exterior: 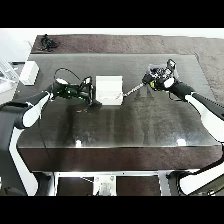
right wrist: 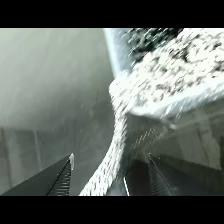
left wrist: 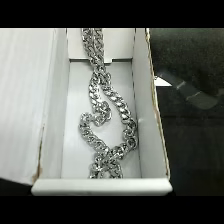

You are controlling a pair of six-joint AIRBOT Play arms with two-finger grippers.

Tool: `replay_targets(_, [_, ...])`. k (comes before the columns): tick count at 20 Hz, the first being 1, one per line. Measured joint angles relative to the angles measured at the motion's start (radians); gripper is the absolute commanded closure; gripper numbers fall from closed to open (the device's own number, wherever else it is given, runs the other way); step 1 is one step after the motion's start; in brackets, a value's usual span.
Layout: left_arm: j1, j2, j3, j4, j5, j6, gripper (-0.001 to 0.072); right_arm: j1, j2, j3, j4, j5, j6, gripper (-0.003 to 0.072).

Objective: Fold the box and place the chain.

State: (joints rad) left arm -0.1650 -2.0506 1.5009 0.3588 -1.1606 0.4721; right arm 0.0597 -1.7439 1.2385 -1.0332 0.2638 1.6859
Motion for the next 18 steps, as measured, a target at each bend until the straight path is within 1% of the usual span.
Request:
replay_targets(3, [0.0, 0.0, 0.0, 0.0, 0.0, 0.0, 0.0401, -0.003, -0.041, 0.032, 0.036, -0.039, 0.003, 0.0121])
replay_targets(4, [0.0, 0.0, 0.0, 0.0, 0.0, 0.0, 0.0401, -0.002, -0.055, 0.044, 0.049, -0.046, 0.003, 0.0202])
replay_targets(5, [0.0, 0.0, 0.0, 0.0, 0.0, 0.0, 0.0401, 0.001, -0.064, 0.054, 0.06, -0.054, 0.004, 0.0249])
replay_targets(6, [0.0, 0.0, 0.0, 0.0, 0.0, 0.0, 0.0401, 0.006, -0.072, 0.062, 0.071, -0.06, 0.005, 0.0249])
replay_targets(7, [0.0, 0.0, 0.0, 0.0, 0.0, 0.0, 0.0401, 0.013, -0.078, 0.067, 0.078, -0.062, 0.005, 0.0271])
replay_targets(8, [0.0, 0.0, 0.0, 0.0, 0.0, 0.0, 0.0401, 0.019, -0.083, 0.071, 0.083, -0.067, 0.005, 0.0374])
replay_targets(9, [0.0, 0.0, 0.0, 0.0, 0.0, 0.0, 0.0401, 0.02, -0.087, 0.074, 0.087, -0.074, 0.005, 0.0429])
replay_targets(10, [0.0, 0.0, 0.0, 0.0, 0.0, 0.0, 0.0401, 0.023, -0.09, 0.076, 0.09, -0.08, 0.005, 0.043])
replay_targets(11, [0.0, 0.0, 0.0, 0.0, 0.0, 0.0, 0.0401, 0.025, -0.093, 0.078, 0.092, -0.082, 0.005, 0.0517])
replay_targets(12, [0.0, 0.0, 0.0, 0.0, 0.0, 0.0, 0.0401, 0.027, -0.095, 0.079, 0.093, -0.085, 0.003, 0.062])
replay_targets(13, [0.0, 0.0, 0.0, 0.0, 0.0, 0.0, 0.0401, 0.03, -0.096, 0.08, 0.095, -0.09, -0.011, 0.0676])
replay_targets(18, [0.0, 0.0, 0.0, 0.0, 0.0, 0.0, 0.0401, 0.037, -0.089, 0.082, 0.098, -0.114, -0.072, 0.0678])
